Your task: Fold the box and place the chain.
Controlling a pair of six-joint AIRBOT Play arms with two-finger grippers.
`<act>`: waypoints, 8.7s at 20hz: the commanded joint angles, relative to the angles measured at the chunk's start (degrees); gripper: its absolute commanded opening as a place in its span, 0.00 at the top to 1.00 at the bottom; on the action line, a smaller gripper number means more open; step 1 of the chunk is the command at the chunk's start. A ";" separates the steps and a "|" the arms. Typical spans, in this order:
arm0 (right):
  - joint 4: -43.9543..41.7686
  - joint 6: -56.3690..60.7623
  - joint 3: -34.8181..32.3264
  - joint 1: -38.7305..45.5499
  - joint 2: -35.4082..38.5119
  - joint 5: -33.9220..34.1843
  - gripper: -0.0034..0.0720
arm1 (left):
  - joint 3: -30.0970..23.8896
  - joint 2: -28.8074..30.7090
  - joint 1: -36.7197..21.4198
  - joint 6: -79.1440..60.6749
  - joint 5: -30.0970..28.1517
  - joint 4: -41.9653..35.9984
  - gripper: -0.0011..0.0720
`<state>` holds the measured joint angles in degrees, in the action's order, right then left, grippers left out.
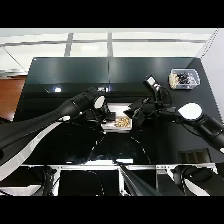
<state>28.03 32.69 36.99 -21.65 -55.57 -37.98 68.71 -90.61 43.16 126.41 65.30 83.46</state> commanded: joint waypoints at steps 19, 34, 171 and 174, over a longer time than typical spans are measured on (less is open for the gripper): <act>6.56 1.01 0.07 24.30 10.05 -11.54 0.39 | -15.52 30.71 -9.25 5.95 1.73 19.45 0.35; 9.94 1.01 0.07 24.26 10.05 -14.01 0.38 | -36.87 25.24 -23.98 -140.06 -18.32 -54.60 0.01; 15.06 20.28 16.98 30.16 -6.73 -31.80 0.93 | -21.53 22.40 -17.94 -121.98 -11.76 -41.81 0.01; 15.10 20.22 16.74 29.97 -6.75 -28.15 0.93 | -14.60 17.94 -13.57 -114.68 -16.02 -44.26 0.01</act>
<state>42.26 52.80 53.89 6.59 -63.07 -68.42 49.23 -71.20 26.83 4.45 50.92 39.59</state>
